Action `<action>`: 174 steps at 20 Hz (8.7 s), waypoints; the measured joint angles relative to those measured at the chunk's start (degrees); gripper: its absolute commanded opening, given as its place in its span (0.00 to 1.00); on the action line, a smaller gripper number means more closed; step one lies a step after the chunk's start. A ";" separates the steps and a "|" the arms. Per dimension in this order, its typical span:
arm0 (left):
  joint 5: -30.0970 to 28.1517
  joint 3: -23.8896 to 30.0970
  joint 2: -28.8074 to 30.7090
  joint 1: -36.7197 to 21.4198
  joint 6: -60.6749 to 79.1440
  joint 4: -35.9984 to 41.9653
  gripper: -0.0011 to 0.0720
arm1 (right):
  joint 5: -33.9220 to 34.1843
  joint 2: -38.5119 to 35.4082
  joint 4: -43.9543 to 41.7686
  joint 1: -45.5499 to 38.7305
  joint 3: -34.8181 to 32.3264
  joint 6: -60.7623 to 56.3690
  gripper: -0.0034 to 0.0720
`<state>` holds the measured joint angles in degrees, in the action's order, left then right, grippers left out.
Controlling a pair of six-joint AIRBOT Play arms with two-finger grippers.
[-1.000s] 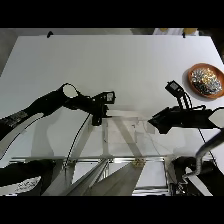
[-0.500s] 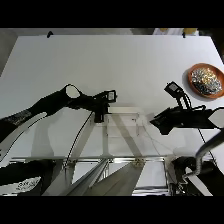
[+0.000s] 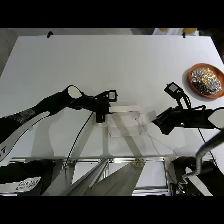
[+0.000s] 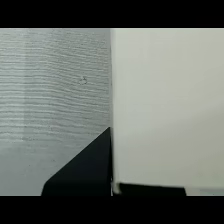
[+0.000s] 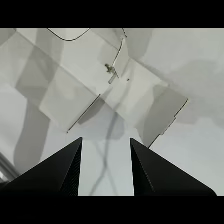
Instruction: Fold the box and place the chain.
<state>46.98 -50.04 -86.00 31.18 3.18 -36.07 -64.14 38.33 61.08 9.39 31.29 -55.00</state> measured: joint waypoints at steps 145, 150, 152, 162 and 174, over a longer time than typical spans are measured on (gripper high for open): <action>1.51 0.04 2.34 3.52 -5.01 -7.67 0.03 | 19.12 26.45 -29.73 2.64 -7.06 77.26 0.84; 1.53 0.04 2.36 3.52 -4.98 -7.69 0.03 | 19.12 27.76 -32.41 2.51 -7.02 80.81 0.97; 1.51 0.04 2.36 3.54 -4.90 -7.69 0.03 | 18.14 27.47 -32.72 2.60 -6.82 81.46 0.97; 1.55 0.04 2.36 3.54 -4.92 -7.65 0.03 | 18.78 27.91 -31.34 2.51 -6.54 82.07 0.95; 1.57 0.07 2.36 3.56 -4.90 -7.67 0.03 | 17.22 31.69 -33.14 3.72 -6.49 82.51 0.80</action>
<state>48.56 -49.98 -83.64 34.74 -1.72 -43.75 -46.92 70.02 27.94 13.10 24.80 27.51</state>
